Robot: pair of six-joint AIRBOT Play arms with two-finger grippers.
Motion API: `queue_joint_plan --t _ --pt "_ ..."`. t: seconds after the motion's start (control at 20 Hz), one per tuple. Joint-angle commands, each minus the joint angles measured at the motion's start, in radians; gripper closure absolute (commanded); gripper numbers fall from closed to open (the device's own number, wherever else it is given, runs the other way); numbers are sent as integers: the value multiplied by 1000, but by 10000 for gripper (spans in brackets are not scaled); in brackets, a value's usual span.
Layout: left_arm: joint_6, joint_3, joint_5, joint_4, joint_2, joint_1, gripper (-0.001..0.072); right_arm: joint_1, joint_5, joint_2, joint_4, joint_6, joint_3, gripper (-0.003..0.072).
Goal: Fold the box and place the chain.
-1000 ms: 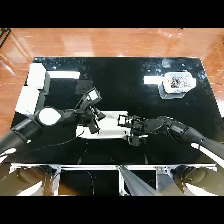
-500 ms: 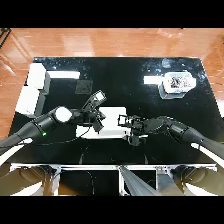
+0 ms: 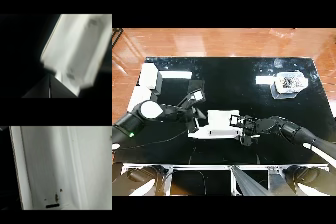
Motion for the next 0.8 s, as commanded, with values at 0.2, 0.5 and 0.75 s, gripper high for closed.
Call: queue_joint_plan --t 0.2,0.5,0.75 --pt "72 -113 -79 47 11 72 96 0 0 -1 0 0 0 664" --pt "497 -220 60 -181 -18 71 97 0 0 0 0 0 0 664" --pt "610 -220 87 -313 -108 72 108 0 -1 0 0 0 0 664"
